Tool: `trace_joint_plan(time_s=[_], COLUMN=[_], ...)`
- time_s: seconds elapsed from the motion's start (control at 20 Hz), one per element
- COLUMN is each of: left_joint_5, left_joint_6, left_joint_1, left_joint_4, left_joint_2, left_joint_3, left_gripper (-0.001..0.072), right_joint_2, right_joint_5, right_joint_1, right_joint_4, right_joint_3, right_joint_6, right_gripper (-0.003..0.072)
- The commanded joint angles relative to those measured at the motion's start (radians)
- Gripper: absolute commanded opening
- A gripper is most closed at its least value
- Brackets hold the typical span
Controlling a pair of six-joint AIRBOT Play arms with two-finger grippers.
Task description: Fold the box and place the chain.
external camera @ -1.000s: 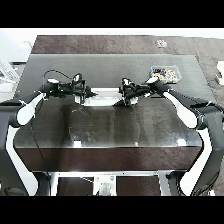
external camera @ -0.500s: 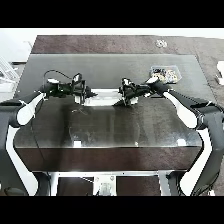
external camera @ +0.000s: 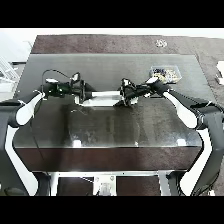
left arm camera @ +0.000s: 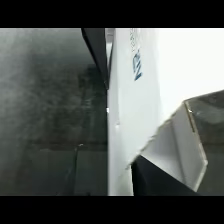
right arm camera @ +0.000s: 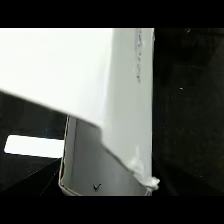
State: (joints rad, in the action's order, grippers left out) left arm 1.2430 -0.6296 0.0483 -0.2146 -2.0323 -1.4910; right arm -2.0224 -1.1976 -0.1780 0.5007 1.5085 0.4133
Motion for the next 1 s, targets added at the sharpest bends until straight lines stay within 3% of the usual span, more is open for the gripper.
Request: trace_joint_plan(time_s=[0.0,0.15,0.2,0.3,0.35,0.55,0.7,0.8,0.95], left_joint_5=[0.061,0.184,0.218,0.274,0.305,0.406,0.411,0.373,0.235], left_joint_6=[0.000,0.002,0.002,0.002,0.002,0.010,0.048,0.044,-0.023], left_joint_1=[-0.040,-0.093,-0.108,-0.132,-0.140,-0.151,-0.151,-0.149,-0.135], left_joint_4=[0.047,0.052,0.051,0.048,0.048,0.011,-0.044,-0.048,-0.047], left_joint_2=[0.040,0.084,0.103,0.135,0.151,0.236,0.333,0.429,0.599], left_joint_3=[-0.005,-0.029,-0.031,-0.032,-0.032,-0.031,-0.013,0.069,0.263], left_gripper=[0.0389,0.0388,0.0343,0.0087,0.0020,0.0016,0.0014,0.0013,0.0013], right_joint_2=[0.000,0.000,0.000,0.000,0.000,0.000,0.000,0.000,0.000], right_joint_5=[0.003,0.003,0.003,0.003,0.003,0.003,0.003,0.003,0.003], right_joint_1=[0.000,0.000,0.000,0.000,0.000,0.000,0.000,0.000,0.000], right_joint_4=[-0.002,-0.002,-0.002,-0.002,-0.002,-0.002,-0.002,-0.002,-0.002], right_joint_3=[0.000,0.000,0.000,0.000,0.000,0.000,0.000,0.000,0.000], right_joint_6=[-0.002,-0.002,-0.002,-0.002,-0.002,-0.001,-0.001,-0.001,-0.002], right_gripper=[0.0469,0.0469,0.0469,0.0469,0.0469,0.0469,0.0469,0.0469,0.0469])
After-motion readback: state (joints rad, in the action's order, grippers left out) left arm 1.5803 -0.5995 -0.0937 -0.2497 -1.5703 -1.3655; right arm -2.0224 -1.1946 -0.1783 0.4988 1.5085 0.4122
